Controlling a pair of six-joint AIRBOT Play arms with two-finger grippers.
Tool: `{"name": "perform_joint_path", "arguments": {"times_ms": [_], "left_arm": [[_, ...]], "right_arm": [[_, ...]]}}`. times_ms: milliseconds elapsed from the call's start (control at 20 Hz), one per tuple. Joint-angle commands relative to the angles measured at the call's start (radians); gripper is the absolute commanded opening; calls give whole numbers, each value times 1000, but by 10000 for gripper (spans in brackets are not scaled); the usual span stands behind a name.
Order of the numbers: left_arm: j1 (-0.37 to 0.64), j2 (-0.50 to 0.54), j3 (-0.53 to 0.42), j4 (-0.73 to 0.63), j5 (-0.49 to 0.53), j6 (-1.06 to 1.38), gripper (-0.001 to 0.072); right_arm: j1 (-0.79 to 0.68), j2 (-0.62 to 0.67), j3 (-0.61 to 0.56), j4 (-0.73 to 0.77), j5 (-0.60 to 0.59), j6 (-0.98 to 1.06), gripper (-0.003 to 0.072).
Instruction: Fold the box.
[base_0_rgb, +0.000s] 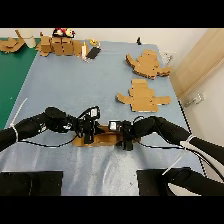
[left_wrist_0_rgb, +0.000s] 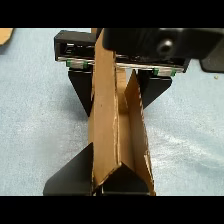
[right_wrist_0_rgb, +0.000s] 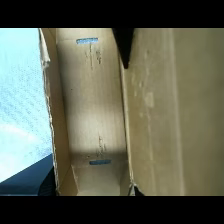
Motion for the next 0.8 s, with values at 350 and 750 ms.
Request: {"name": "perform_joint_path", "arguments": {"times_ms": [350,750], "left_arm": [[0,0,1,-13,-7,0,11],[1,13,2,47,68,-181,709]], "right_arm": [[0,0,0,0,-1,0,440],[0,0,0,0,-4,0,440]]}}
